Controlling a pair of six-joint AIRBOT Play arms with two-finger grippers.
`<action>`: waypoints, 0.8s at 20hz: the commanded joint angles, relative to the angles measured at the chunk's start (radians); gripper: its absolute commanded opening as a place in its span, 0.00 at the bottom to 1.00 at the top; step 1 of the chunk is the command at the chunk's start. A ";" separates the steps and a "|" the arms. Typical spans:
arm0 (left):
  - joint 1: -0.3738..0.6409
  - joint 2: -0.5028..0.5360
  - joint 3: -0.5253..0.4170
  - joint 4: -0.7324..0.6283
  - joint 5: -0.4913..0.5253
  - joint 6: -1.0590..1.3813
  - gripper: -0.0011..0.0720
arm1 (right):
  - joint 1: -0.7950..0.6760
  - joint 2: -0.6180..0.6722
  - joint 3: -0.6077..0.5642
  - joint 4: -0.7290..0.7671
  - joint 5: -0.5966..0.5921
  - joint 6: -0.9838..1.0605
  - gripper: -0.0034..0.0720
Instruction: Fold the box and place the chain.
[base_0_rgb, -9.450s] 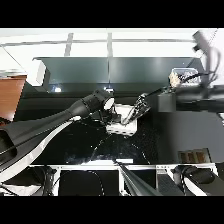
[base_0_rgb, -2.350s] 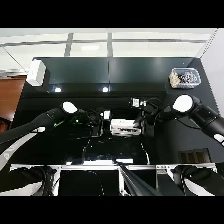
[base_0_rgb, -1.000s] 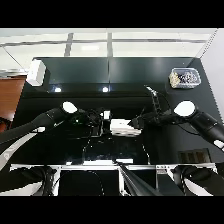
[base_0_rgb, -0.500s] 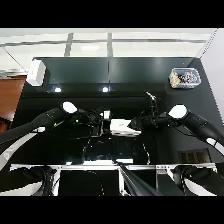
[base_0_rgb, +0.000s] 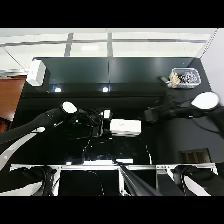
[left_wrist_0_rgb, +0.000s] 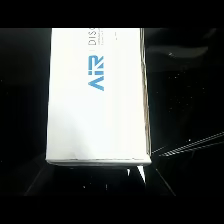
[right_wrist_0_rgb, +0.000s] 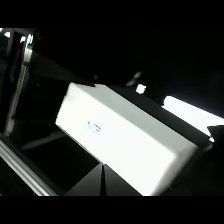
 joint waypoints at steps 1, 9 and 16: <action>0.001 0.043 0.014 0.098 -0.035 -0.126 0.99 | -0.174 0.122 0.035 -0.166 0.215 0.018 0.07; -0.142 -0.007 0.270 0.108 -0.062 -0.450 0.98 | -0.268 0.164 0.035 -0.353 0.178 0.035 0.07; -0.245 -0.212 0.480 0.288 -0.167 -0.710 0.98 | -0.267 0.164 0.035 -0.439 0.123 0.063 0.07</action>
